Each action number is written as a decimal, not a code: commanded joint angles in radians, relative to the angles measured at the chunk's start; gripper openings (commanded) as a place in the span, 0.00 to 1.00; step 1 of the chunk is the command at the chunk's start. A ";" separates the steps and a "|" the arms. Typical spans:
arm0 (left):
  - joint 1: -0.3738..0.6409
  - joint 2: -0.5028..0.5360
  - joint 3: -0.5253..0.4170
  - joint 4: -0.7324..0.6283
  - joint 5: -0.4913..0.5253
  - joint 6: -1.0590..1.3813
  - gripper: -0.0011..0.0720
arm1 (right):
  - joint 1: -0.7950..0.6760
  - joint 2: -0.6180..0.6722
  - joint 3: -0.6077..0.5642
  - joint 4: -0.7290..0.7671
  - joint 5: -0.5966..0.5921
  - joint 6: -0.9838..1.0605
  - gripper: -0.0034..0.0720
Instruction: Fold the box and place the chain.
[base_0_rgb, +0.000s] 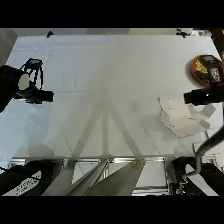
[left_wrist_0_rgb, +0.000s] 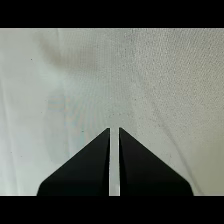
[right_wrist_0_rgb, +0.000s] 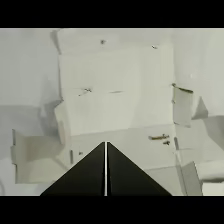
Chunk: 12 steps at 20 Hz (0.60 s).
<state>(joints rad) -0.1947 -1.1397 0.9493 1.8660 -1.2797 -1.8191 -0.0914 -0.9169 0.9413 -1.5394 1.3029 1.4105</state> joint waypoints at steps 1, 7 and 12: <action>0.000 0.000 0.000 0.000 0.000 0.000 0.11 | -0.208 -0.141 0.097 0.042 0.126 -0.116 0.06; 0.000 0.000 0.000 0.000 0.000 0.000 0.11 | -0.278 -0.356 0.159 -0.183 0.092 -0.130 0.68; 0.000 0.000 0.000 0.000 0.000 0.000 0.11 | -0.278 -0.499 0.311 -0.292 0.072 -0.137 0.69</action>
